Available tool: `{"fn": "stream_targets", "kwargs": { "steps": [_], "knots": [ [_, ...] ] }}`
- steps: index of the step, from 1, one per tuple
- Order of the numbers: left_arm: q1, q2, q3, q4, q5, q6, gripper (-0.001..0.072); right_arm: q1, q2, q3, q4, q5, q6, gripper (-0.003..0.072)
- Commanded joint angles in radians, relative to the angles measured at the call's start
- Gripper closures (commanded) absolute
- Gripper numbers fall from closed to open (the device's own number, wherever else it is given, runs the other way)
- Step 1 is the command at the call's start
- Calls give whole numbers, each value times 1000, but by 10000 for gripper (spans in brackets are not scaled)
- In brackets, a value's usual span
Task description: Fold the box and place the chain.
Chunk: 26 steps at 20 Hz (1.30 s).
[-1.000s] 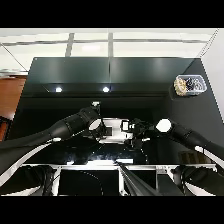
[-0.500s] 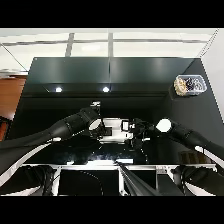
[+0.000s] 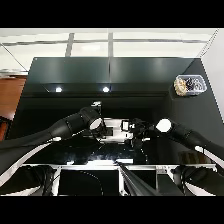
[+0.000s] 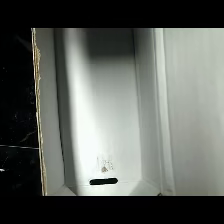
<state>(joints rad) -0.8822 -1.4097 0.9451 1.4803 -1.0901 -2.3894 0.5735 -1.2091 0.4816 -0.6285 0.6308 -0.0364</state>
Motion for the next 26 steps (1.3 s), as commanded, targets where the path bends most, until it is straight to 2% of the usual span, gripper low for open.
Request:
{"fn": "stream_targets", "kwargs": {
  "steps": [1,2,6,13,14,15,16,17,20,21,26],
  "knots": [
    [0,0,2,12,-13,-1,422,1,-1,0,0,1,0,618],
    [0,0,2,12,-12,-1,438,1,-1,0,0,1,0,618],
    [0,0,2,19,14,0,678,1,-1,0,0,1,0,618],
    [0,0,2,20,39,0,679,0,0,0,-2,5,19,614],
    [0,0,2,19,37,0,679,0,2,0,-10,6,57,420],
    [0,1,2,19,31,0,679,0,9,2,-23,16,96,63],
    [-1,1,2,19,25,3,679,0,23,2,-39,28,122,-18],
    [0,1,3,19,13,8,679,0,49,2,-87,56,157,-18],
    [-1,0,4,20,-9,27,679,0,164,4,-404,177,413,-17],
    [-1,0,4,22,-1,27,679,0,190,4,-457,193,461,-17],
    [-1,0,4,22,14,26,679,1,209,4,-370,116,405,-17]
  ]
}}
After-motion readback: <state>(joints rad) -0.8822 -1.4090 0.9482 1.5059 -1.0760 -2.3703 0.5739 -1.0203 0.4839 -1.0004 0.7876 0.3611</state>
